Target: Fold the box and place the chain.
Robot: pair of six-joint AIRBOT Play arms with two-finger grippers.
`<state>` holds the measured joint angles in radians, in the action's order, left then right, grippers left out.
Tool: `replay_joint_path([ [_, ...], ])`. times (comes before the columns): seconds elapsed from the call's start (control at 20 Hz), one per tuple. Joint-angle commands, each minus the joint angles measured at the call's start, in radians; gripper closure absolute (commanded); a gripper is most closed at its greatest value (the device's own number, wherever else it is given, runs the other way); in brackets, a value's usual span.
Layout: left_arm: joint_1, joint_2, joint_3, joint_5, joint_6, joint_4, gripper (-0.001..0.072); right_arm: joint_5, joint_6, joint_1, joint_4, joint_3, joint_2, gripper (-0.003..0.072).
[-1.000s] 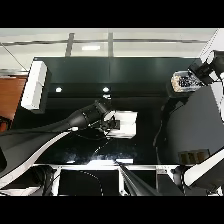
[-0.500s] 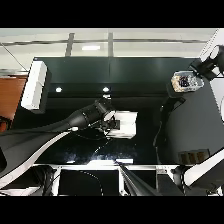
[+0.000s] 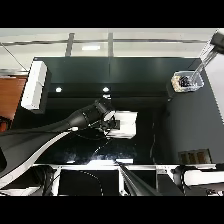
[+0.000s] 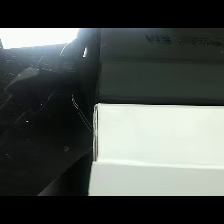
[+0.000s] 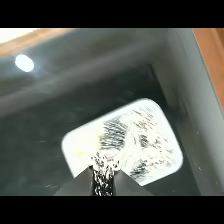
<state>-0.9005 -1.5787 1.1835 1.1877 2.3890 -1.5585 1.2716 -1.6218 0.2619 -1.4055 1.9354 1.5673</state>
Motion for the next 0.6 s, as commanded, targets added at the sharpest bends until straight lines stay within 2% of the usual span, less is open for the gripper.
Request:
replay_joint_path([
  [0.0, 0.000, -0.001, 0.001, -0.005, 0.000, 0.000, 0.0683, 0.018, 0.117, 0.012, 0.184, -0.002, -0.162, 0.0681],
  [0.15, 0.000, -0.001, 0.001, -0.003, 0.000, 0.000, 0.0684, 0.013, 0.146, 0.013, 0.262, -0.036, -0.296, 0.0681],
  [0.35, 0.000, -0.001, 0.001, -0.002, 0.000, 0.000, 0.0684, 0.008, 0.198, 0.010, 0.378, -0.152, -0.467, 0.0682],
  [0.55, 0.000, -0.001, 0.001, -0.001, 0.000, 0.000, 0.0683, 0.022, 0.217, -0.093, 0.399, -0.274, -0.612, 0.0682],
])
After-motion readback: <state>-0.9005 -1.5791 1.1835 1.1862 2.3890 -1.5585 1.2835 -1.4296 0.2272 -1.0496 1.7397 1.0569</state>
